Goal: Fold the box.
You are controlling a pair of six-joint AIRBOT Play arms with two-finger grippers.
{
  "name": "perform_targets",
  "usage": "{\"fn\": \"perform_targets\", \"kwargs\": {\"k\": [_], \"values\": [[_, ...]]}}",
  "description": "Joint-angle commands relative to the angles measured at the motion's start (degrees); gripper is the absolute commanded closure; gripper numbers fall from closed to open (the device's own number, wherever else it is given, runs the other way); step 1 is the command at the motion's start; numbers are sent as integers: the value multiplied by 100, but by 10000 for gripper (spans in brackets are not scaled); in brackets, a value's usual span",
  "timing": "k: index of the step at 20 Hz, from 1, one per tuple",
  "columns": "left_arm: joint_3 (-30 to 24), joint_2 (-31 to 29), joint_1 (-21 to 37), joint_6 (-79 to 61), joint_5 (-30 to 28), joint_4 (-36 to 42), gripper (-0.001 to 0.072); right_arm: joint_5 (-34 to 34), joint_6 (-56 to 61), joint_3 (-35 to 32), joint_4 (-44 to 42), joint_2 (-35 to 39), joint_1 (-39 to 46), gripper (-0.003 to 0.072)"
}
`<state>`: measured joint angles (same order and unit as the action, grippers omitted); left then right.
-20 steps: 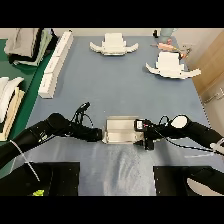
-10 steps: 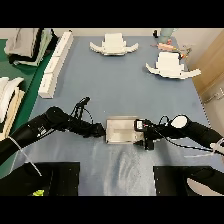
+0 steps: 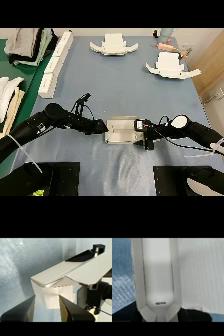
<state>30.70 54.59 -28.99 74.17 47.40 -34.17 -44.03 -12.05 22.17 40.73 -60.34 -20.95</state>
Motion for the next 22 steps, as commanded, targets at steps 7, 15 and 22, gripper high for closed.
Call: {"fn": "perform_targets", "kwargs": {"k": [7,15,22], "values": [[7,59,-319,-131,-341,240,251,0,2,2,0,4,2,252],[107,214,-688,898,-951,-741,252,-2,2,2,0,4,2,252],[520,328,-1840,4207,-960,-3189,253,0,2,2,0,4,2,252]]}}
